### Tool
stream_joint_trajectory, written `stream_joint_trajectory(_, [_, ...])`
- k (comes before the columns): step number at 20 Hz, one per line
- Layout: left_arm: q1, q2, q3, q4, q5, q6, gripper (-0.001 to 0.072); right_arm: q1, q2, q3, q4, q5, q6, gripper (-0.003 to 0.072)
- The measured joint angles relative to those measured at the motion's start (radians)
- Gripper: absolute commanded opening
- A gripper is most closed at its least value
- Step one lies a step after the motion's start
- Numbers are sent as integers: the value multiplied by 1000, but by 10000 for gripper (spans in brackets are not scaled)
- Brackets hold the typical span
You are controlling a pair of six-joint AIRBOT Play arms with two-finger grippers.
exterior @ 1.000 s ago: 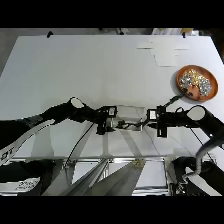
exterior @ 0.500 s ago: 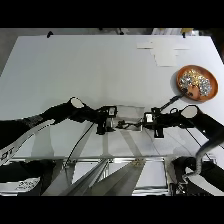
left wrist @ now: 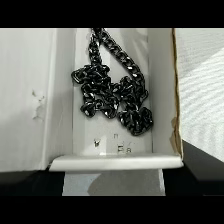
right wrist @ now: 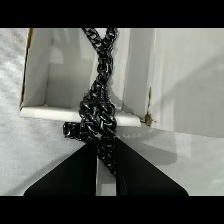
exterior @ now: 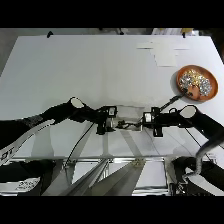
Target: Fold the box and place the chain.
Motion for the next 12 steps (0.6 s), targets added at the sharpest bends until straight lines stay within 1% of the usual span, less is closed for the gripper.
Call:
stream_joint_trajectory(3, [0,0,0,0,0,0,360,0,0,-11,6,0,0,106])
stream_joint_trajectory(4, [0,0,0,0,0,0,360,0,0,-14,9,0,0,87])
stream_joint_trajectory(5, [0,0,0,0,0,0,360,0,0,-16,11,-1,-1,48])
stream_joint_trajectory(6, [0,0,0,0,0,0,360,0,0,-18,20,-3,-1,35])
stream_joint_trajectory(8, [0,0,0,0,0,0,360,0,0,-20,37,-12,-1,33])
stream_joint_trajectory(9, [0,0,0,0,0,0,360,0,0,-20,46,-17,-1,16])
stream_joint_trajectory(12, [0,0,0,0,0,0,360,0,0,-21,64,-28,-1,16])
